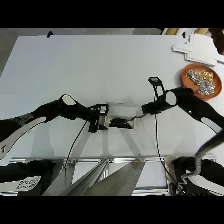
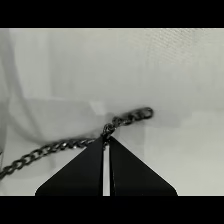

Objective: Fold the box and place the chain.

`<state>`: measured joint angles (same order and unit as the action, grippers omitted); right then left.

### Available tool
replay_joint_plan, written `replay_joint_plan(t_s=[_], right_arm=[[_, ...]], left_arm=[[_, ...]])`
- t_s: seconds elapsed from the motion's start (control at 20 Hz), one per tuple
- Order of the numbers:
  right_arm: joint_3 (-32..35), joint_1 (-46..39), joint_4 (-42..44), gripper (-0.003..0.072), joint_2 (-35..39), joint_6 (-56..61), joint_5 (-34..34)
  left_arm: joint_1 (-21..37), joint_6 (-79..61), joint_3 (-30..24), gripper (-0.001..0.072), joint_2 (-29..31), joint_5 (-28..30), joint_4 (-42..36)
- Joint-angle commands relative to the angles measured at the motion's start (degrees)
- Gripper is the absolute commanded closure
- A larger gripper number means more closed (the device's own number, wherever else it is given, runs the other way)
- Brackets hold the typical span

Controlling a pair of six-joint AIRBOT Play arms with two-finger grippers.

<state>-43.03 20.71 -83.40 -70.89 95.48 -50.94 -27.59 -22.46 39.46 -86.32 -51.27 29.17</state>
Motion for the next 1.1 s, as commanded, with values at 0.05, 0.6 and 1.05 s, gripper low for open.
replay_joint_plan(t_s=[0.05, 0.6, 1.05], right_arm=[[0.0, 1.6, 0.7, 0.0668, 9.0, -2.8, -3.7], [0.0, 21.4, 5.9, 0.0667, 21.7, -2.3, -1.8], [0.0, 28.9, 10.6, 0.0667, 17.4, -2.3, 22.6]], left_arm=[[0.0, 0.0, 0.1, 0.0557, 0.0, 0.0, 0.0], [0.0, 0.0, 0.1, 0.0557, 0.0, 0.0, 0.0], [0.0, 0.0, 0.1, 0.0557, 0.0, 0.0, 0.0]])
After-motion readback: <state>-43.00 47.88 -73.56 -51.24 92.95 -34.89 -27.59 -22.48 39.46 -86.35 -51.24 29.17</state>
